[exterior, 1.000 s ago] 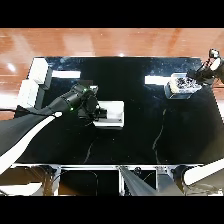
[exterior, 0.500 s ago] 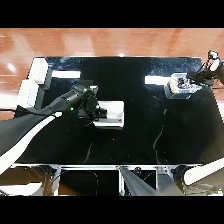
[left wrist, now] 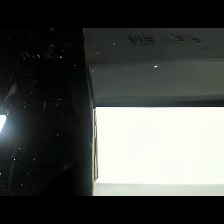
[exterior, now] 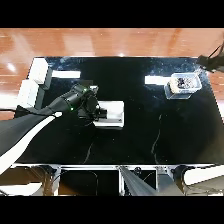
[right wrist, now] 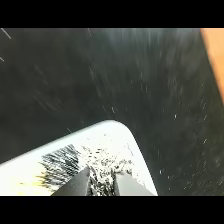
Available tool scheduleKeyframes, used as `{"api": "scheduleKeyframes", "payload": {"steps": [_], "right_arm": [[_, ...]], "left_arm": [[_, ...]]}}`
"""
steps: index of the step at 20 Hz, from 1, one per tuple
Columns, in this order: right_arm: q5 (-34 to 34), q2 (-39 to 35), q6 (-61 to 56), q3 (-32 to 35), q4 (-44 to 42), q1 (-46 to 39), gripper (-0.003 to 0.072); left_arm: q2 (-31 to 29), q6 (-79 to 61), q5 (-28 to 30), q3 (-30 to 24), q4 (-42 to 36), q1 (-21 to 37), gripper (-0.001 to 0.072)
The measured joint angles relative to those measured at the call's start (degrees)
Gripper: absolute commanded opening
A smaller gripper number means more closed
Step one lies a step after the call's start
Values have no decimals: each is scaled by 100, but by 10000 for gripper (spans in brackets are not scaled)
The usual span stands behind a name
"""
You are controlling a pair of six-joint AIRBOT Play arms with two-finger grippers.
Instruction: Fold the box and place the chain.
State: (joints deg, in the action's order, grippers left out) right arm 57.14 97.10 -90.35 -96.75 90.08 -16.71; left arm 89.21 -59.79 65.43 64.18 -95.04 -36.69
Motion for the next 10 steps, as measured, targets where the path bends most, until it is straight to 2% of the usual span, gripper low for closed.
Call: {"api": "scheduleKeyframes", "payload": {"steps": [4,10], "right_arm": [[103,-678,74,-275,-164,0,12],[352,-1700,533,-748,-1010,39,22]], "left_arm": [[0,-2,-2,0,4,0,25],[0,-20,-61,0,4,0,25]]}}
